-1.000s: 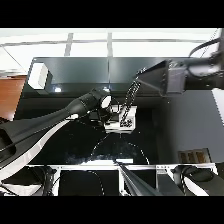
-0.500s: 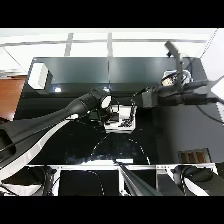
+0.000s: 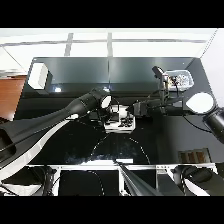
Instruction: Fold the box and place the chain.
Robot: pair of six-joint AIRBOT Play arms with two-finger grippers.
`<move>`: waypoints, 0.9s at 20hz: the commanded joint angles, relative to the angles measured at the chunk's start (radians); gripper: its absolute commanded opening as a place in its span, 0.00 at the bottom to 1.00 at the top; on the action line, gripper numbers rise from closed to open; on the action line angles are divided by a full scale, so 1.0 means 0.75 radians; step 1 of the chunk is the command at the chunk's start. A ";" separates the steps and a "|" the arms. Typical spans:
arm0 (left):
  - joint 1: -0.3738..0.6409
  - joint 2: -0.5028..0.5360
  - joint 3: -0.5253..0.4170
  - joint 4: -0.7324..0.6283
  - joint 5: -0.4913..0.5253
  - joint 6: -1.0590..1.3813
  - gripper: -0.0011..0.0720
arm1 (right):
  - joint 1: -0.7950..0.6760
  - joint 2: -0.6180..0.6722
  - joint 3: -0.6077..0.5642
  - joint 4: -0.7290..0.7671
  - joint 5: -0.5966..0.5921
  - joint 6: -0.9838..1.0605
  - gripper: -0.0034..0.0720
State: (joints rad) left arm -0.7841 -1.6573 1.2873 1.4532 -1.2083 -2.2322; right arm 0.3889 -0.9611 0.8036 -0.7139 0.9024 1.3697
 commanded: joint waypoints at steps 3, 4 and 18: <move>0.000 0.001 -0.001 0.000 0.001 0.000 0.05 | -0.112 -0.004 -0.003 -0.105 0.047 0.003 0.45; 0.000 0.001 -0.001 -0.001 0.001 0.000 0.05 | -0.176 -0.003 0.003 -0.151 0.066 0.003 0.45; -0.004 0.091 0.042 0.042 0.013 -0.150 0.90 | -0.374 -0.002 0.002 -0.402 0.108 0.003 0.45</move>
State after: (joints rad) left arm -0.7849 -1.6306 1.3117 1.4612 -1.1965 -2.3299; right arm 0.1123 -0.9630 0.8043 -0.9810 0.9813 1.3712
